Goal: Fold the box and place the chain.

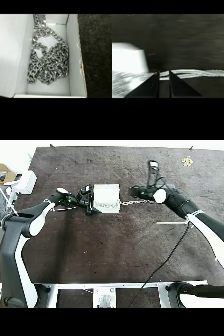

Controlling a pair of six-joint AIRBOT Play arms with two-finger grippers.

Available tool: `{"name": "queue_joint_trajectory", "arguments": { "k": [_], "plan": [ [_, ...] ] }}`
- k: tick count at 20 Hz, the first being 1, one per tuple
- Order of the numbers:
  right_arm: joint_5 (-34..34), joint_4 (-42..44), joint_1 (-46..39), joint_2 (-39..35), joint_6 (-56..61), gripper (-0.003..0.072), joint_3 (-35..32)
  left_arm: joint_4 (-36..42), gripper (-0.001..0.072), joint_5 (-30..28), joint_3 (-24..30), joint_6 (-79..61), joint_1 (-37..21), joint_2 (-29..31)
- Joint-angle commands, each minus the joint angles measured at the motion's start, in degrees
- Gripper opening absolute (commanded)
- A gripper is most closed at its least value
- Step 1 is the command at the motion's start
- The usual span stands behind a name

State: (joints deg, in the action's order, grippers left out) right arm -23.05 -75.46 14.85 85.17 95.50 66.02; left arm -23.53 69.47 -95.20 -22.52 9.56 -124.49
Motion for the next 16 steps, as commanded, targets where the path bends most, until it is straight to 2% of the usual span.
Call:
{"name": "queue_joint_trajectory", "arguments": {
  "k": [1,6,9,13,16],
  "plan": [
    [-1.6,0.6,-6.9,3.6,2.5,0.0223,-0.1,0.0,0.029,0.0,0.0,0.0,0.0,0.0],
    [0.7,1.7,-7.7,10.4,3.8,0.0223,0.0,0.0,0.029,0.0,0.0,0.0,0.0,0.0],
    [1.4,2.2,-7.8,11.0,3.8,0.0223,0.1,0.0,0.029,0.0,0.0,0.0,0.0,0.0],
    [-1.7,2.6,-9.2,11.0,4.2,0.0223,0.1,0.0,0.029,0.0,0.0,0.0,0.0,0.0],
    [0.0,2.6,-9.2,11.1,4.2,0.021,0.1,0.0,0.029,0.0,0.0,0.0,0.0,0.0]
  ]
}}
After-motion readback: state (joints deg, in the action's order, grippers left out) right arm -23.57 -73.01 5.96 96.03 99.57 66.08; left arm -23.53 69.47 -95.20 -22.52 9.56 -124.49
